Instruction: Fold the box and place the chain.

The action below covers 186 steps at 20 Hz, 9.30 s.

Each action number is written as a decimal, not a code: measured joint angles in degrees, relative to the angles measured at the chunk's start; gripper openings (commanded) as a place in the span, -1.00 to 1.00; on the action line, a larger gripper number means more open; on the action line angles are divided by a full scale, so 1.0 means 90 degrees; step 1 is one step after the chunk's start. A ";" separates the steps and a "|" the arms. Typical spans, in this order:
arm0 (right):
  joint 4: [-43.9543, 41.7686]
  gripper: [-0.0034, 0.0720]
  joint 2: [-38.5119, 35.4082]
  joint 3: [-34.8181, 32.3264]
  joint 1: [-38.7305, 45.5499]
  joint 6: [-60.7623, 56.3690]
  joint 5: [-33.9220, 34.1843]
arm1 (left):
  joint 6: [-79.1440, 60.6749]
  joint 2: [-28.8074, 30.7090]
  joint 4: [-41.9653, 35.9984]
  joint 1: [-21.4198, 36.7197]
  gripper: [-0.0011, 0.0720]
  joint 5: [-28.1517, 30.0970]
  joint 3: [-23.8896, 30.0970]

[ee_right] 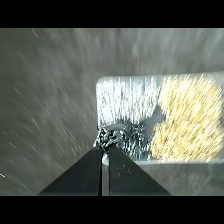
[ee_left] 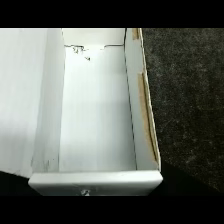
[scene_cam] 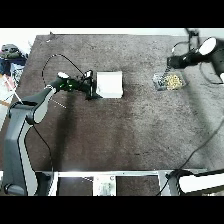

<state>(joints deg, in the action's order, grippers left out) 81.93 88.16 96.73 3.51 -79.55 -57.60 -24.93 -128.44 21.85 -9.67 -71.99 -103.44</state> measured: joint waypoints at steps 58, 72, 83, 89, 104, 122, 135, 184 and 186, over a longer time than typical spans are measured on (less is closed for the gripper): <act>-0.0393 -0.44 -0.0141 -0.2305 -0.0903 0.0505 0.1027 | 0.0002 0.0000 0.0000 0.0000 0.48 -0.0002 0.0000; -0.0296 -0.31 0.0906 -0.2382 -0.0204 0.0546 0.0891 | 0.0000 0.0000 0.0000 0.0000 0.48 -0.0002 0.0000; -0.0537 -0.31 0.1212 -0.2382 -0.0204 0.0602 0.1851 | 0.0002 0.0000 0.0002 0.0000 0.48 -0.0002 0.0000; -0.0702 -0.32 0.1263 -0.2382 -0.0219 0.0695 0.2064 | 0.0002 0.0000 0.0002 0.0000 0.48 -0.0002 0.0000; -0.0680 -0.87 0.0814 -0.2380 -0.0301 0.0721 0.1523 | 0.0000 0.0000 0.0000 0.0000 0.48 -0.0002 0.0000; -0.1651 -0.88 -0.1664 -0.0656 -0.2725 0.1112 0.2960 | 0.0000 0.0000 0.0000 0.0000 0.48 0.0000 0.0000; -0.1812 -0.87 -0.0102 -0.0204 -0.3473 0.0988 0.2254 | 0.0000 0.0000 0.0002 0.0000 0.48 0.0000 0.0000; -0.1664 -0.87 0.3162 0.1457 -0.1005 0.4595 -0.0699 | 0.0002 0.0000 0.0002 0.0000 0.48 0.0000 0.0000; -0.1885 -0.87 0.2788 0.1455 -0.1003 0.4605 -0.0729 | 0.0002 0.0000 0.0002 0.0000 0.48 0.0000 0.0000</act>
<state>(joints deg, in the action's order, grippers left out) 64.97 113.25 109.82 -5.52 -38.11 -64.16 -24.91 -128.44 21.87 -9.67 -71.99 -103.44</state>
